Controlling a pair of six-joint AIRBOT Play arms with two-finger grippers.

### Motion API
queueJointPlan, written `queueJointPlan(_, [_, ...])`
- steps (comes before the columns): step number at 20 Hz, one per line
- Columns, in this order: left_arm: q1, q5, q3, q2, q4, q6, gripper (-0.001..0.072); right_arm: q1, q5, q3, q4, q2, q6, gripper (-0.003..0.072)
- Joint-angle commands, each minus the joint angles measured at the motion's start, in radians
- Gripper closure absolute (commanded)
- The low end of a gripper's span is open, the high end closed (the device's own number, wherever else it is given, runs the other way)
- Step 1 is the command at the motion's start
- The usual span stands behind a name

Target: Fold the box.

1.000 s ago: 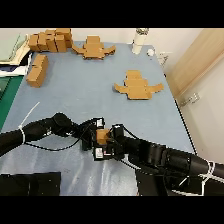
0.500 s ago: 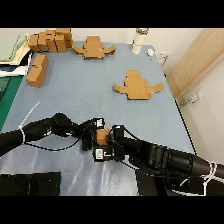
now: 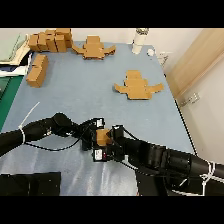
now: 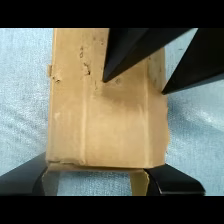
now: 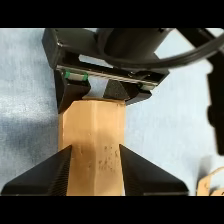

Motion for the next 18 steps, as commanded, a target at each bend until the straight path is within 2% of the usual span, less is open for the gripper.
queueJointPlan(1, [0.0, 0.0, 0.001, 0.0, 0.0, 0.0, 0.0338, 0.001, 0.014, 0.002, 0.001, -0.027, 0.003, 0.0203])
queueJointPlan(9, [0.0, 0.0, 0.001, 0.0, 0.0, 0.0, 0.0338, 0.0, 0.014, 0.002, -0.006, -0.05, 0.003, 0.0206])
queueJointPlan(10, [0.0, 0.0, 0.001, 0.0, 0.0, 0.0, 0.0338, 0.0, 0.014, 0.002, -0.023, -0.05, 0.004, 0.0217])
queueJointPlan(12, [0.0, 0.0, 0.001, 0.0, 0.0, 0.0, 0.0338, 0.0, 0.0, 0.014, -0.055, -0.05, 0.005, 0.0297])
queueJointPlan(18, [0.0, 0.0, 0.001, 0.0, 0.0, 0.0, 0.0337, 0.002, -0.025, 0.051, -0.064, -0.038, 0.004, 0.0326])
